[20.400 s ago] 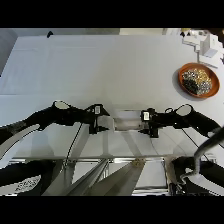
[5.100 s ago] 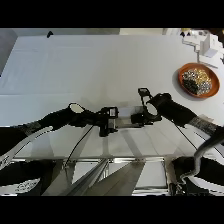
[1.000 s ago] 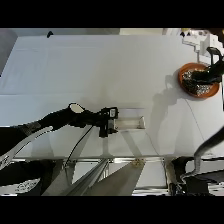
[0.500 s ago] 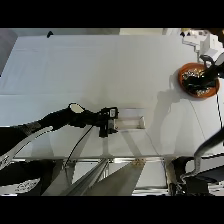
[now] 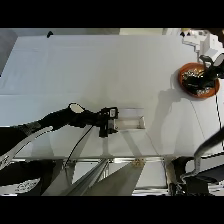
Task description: Fold the box and place the chain.
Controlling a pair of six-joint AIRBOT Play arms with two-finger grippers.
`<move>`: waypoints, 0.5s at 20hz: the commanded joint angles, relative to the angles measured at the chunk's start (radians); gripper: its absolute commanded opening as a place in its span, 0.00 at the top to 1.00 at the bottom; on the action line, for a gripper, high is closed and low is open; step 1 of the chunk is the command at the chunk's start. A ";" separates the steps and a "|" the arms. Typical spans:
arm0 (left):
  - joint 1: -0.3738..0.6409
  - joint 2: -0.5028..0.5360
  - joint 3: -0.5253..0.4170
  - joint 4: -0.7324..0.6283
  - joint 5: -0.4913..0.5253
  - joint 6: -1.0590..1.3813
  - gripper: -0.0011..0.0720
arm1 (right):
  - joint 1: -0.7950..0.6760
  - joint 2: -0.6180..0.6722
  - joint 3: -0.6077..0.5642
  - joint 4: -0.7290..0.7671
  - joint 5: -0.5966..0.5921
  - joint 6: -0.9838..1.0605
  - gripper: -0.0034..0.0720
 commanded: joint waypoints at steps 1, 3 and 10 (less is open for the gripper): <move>0.000 0.001 0.001 0.000 0.000 0.000 0.80 | 0.000 0.030 0.000 -0.003 0.009 -0.007 0.93; 0.000 0.001 0.001 0.000 0.000 0.000 0.80 | 0.000 0.062 0.000 -0.003 0.008 -0.010 0.93; 0.000 0.001 0.000 0.000 0.000 0.000 0.80 | 0.000 0.202 0.000 0.001 0.039 -0.064 0.93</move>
